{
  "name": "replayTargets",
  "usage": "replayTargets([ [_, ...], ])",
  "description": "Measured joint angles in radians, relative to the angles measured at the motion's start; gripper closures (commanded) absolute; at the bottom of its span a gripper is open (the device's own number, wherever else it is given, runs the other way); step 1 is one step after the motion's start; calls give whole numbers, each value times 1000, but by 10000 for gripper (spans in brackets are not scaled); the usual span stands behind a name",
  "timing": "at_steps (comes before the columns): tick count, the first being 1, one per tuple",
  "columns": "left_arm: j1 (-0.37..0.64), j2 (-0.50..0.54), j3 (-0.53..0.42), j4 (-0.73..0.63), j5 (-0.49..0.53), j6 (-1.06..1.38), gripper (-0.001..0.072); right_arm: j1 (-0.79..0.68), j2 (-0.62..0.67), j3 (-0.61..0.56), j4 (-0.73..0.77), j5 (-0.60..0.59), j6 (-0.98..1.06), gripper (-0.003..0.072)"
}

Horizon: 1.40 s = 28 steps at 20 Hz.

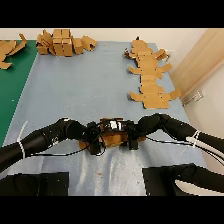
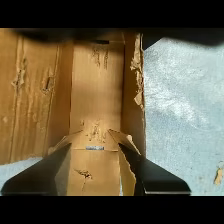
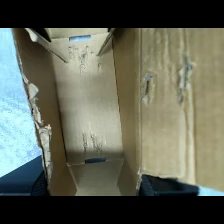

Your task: Fold the box.

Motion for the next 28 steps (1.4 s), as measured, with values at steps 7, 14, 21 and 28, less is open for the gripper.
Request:
replayTargets([
  [7, 0, 0, 0, -14, 1, 0, 247, 0, 0, 0, 0, 0, 0, 153],
  [14, 1, 0, 0, 6, 0, -12, 697, 0, 0, 0, 0, 0, 0, 153],
  [21, 58, 117, -2, 268, -103, -358, 698, 0, 0, 0, 0, 0, 0, 153],
  [28, 267, 403, -140, 424, -271, -975, 697, 0, 0, 0, 0, 0, 0, 153],
])
